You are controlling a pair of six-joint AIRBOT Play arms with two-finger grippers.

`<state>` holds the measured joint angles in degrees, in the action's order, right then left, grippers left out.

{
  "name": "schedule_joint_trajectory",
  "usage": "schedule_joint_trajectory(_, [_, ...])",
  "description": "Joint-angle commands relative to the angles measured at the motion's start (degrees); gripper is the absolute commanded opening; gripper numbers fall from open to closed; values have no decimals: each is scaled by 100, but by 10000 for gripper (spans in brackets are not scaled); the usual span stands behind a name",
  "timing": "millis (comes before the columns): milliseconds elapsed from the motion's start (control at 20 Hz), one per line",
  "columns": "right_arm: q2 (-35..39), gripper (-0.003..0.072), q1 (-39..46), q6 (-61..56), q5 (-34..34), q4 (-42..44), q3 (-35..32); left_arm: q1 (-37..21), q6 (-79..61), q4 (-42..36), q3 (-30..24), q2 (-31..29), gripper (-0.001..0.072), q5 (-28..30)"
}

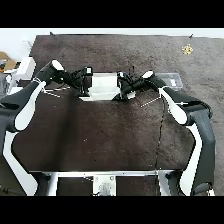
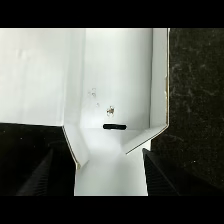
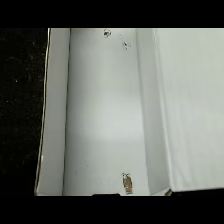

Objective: Fold the box and place the chain.

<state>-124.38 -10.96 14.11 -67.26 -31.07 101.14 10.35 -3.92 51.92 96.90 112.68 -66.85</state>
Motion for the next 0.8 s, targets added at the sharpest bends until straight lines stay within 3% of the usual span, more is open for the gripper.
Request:
schedule_joint_trajectory(0, [-4, 323, -4, 0, 0, 2, 4, 2, 0, -63, -2, 92, 556, 4])
schedule_joint_trajectory(50, [-4, 323, -4, 0, 0, 0, 4, 2, -2, -133, -2, 92, 470, 24])
schedule_joint_trajectory(250, [-4, 323, -4, 0, 0, 2, 4, 2, 59, -184, -2, 92, 459, 20])
schedule_joint_trajectory(350, [-4, 323, -4, 0, 0, 0, 4, 2, 162, -184, -2, 98, 298, -26])
schedule_joint_trajectory(450, [-4, 323, -4, 0, 0, 2, 4, 2, 258, -221, -2, 101, 220, -66])
schedule_joint_trajectory(500, [-4, 323, -4, 0, 0, 2, 4, 2, 258, -323, -2, 103, 219, -87])
schedule_joint_trajectory(600, [-4, 323, -4, 0, 0, 2, 4, 2, 258, -603, -2, 103, 110, -144])
schedule_joint_trajectory(750, [-4, 323, -4, 0, 0, 2, 4, 2, 256, -741, -2, 103, 111, -131])
